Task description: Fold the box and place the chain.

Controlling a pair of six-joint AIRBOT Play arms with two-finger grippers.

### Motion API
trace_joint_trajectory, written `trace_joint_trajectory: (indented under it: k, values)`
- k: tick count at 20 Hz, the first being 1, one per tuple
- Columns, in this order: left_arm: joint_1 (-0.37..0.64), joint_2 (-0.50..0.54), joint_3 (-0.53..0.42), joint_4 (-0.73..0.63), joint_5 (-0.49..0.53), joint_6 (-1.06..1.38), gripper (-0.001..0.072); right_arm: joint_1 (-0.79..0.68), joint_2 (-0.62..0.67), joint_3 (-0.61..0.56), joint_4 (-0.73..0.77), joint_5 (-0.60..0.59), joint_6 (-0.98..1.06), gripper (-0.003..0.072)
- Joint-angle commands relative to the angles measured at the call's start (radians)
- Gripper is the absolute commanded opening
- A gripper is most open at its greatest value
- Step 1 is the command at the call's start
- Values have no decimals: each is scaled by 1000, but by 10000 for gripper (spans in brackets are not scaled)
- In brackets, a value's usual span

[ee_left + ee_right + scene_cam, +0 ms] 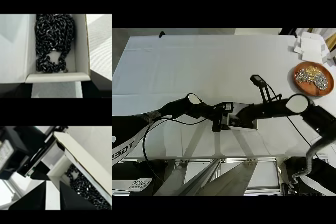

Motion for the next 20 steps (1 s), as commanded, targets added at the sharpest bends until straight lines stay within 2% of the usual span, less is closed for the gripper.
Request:
trace_joint_trajectory:
  k: [1,2,3,5,8,12,16,17,18,20]
  values:
    - [0,1,0,0,0,0,390,-6,-2,174,-196,129,0,145]
    - [0,1,0,0,0,0,390,-21,-2,213,-240,135,0,113]
    - [0,1,0,0,0,0,390,-50,-3,239,-281,129,0,15]
    - [0,1,0,0,0,0,390,-125,-13,247,-331,95,0,14]
    - [0,1,0,0,0,0,390,-193,-85,246,-351,124,-1,12]
    - [0,1,0,0,0,0,390,-162,-178,246,-341,151,-96,11]
    - [0,1,0,0,0,0,390,-121,-188,232,-341,158,-204,17]
    - [0,1,0,0,0,0,390,-114,-188,226,-335,163,-218,42]
    - [0,1,0,0,0,0,390,-108,-186,217,-316,166,-240,101]
    - [0,1,0,0,1,0,391,-93,-168,182,-289,158,-298,118]
